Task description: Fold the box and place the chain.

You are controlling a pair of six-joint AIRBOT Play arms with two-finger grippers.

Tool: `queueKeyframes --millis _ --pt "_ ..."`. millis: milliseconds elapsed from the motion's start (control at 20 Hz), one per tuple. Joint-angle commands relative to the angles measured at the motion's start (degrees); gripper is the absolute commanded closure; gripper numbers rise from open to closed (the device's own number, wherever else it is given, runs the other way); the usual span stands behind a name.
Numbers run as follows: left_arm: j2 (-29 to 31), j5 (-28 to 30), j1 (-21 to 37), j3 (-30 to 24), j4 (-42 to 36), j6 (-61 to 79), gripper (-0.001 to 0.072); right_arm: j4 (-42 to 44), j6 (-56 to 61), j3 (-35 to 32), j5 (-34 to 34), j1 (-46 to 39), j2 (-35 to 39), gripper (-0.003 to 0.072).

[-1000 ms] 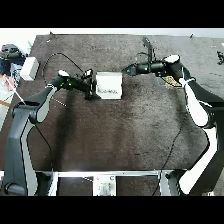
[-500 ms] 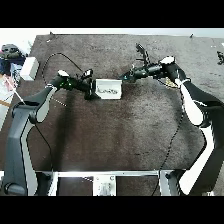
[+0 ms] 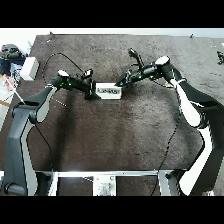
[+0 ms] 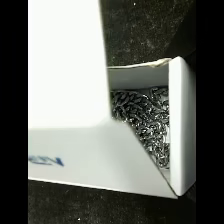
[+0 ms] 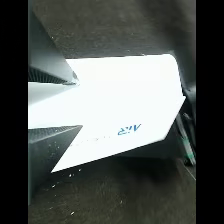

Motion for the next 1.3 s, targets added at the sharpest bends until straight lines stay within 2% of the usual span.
queueKeyframes --millis 0,350,550,600,650,850,1100,1200,1250 --pt "0.0 0.0 0.0 0.0 0.0 0.0 0.0373 -3.1 -2.4 1.3 -0.4 2.3 0.2 0.0315" --pt "0.0 0.0 0.0 0.0 0.0 0.0 0.0373 -9.5 -6.3 2.4 -5.1 6.8 0.2 0.0315" --pt "0.0 0.0 0.0 0.0 0.0 0.0 0.0373 -9.8 -6.5 2.4 -7.3 7.3 0.2 0.0313" --pt "0.0 0.0 0.0 0.0 0.0 0.0 0.0373 -9.8 -6.5 2.4 -7.3 7.3 0.3 0.0224" --pt "0.0 0.0 0.0 0.0 0.0 0.0 0.0373 -9.8 -6.5 2.4 -7.4 7.3 0.2 0.0200" --pt "0.0 0.0 0.0 0.0 0.0 0.0 0.0373 -11.7 -5.4 2.4 -8.7 7.3 0.3 0.0220" --pt "0.0 0.0 0.0 0.0 0.0 0.0 0.0373 -16.1 3.0 2.3 -3.3 7.1 3.5 0.0222" --pt "0.0 0.0 0.0 0.0 0.0 0.0 0.0373 -16.1 3.5 2.2 -3.3 6.7 4.9 0.0287" --pt "0.0 0.0 0.0 0.0 0.0 0.0 0.0373 -15.9 4.0 2.2 -3.7 6.6 5.2 0.0287"
